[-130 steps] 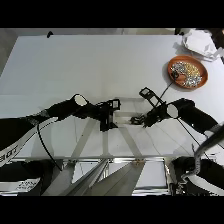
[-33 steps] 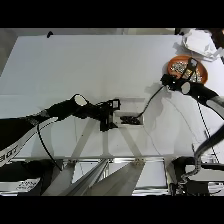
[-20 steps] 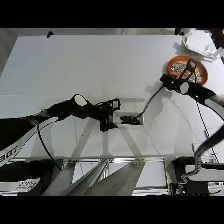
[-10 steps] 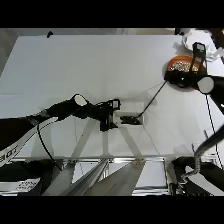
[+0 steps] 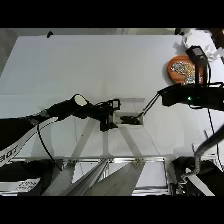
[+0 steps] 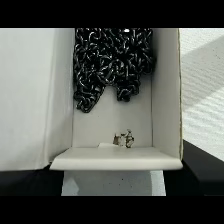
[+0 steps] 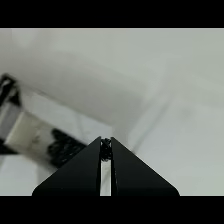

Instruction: Fold the box and place the chain.

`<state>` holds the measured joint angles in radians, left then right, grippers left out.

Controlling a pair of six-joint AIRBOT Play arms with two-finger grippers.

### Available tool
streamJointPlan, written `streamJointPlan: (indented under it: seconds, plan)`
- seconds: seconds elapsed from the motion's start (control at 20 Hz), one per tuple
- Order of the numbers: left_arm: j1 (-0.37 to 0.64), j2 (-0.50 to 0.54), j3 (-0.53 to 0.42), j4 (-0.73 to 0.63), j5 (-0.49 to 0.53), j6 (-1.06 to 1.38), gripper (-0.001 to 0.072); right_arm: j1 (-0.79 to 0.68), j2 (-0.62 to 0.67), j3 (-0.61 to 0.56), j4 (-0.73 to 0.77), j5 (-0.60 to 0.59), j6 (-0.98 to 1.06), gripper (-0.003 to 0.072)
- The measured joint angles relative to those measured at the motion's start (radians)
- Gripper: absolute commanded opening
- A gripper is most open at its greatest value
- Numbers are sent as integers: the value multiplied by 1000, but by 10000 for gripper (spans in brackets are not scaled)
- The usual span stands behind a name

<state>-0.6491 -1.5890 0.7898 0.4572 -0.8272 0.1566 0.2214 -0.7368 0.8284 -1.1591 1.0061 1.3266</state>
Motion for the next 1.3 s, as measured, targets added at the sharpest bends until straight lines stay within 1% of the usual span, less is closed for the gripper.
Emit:
streamJointPlan:
  seconds: [0.35, 0.75, 0.95, 1.3]
  plan:
    - [0, 0, 0, 0, 0, 0, 410, 72, 22, 0, 150, 84, -74, 16]
    - [0, 0, 0, 0, 0, 0, 410, 83, 64, 0, 399, 101, -213, 17]
    - [0, 0, 0, 0, 0, 0, 410, 83, 72, 0, 480, 80, -248, 17]
    - [0, 0, 0, 0, 0, 0, 410, 83, 74, 1, 552, -17, -296, 18]
